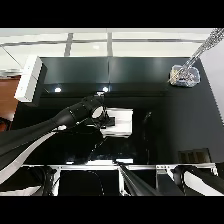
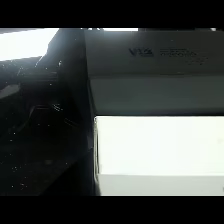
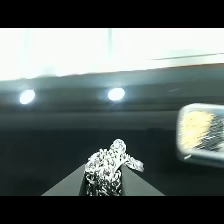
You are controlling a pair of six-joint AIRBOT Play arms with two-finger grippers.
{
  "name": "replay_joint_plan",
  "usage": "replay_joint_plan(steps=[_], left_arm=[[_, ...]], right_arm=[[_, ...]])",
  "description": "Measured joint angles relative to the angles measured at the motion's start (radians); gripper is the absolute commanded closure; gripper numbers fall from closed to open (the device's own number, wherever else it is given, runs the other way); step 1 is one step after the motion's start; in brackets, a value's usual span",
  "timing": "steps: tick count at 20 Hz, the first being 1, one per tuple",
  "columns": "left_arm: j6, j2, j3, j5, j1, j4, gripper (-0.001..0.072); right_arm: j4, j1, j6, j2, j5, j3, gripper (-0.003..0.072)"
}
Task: Fold the box and place the chain.
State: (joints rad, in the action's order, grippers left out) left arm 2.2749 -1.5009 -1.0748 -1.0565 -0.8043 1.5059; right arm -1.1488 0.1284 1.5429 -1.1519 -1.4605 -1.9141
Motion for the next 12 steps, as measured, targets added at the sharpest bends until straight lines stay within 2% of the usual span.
replay_joint_plan(steps=[6, 9, 12], left_arm=[[0.000, 0.000, 0.000, 0.000, 0.000, 0.000, 0.0683], [0.000, 0.000, 0.000, 0.000, 0.000, 0.000, 0.0683], [0.000, 0.000, 0.000, 0.000, 0.000, 0.000, 0.0683]], right_arm=[[0.146, -0.201, -0.006, 0.109, -0.234, 0.009, 0.0672], [0.225, -0.305, 0.017, 0.121, -0.264, 0.047, 0.0672], [0.260, -0.406, 0.033, 0.126, -0.227, 0.122, 0.0672]])
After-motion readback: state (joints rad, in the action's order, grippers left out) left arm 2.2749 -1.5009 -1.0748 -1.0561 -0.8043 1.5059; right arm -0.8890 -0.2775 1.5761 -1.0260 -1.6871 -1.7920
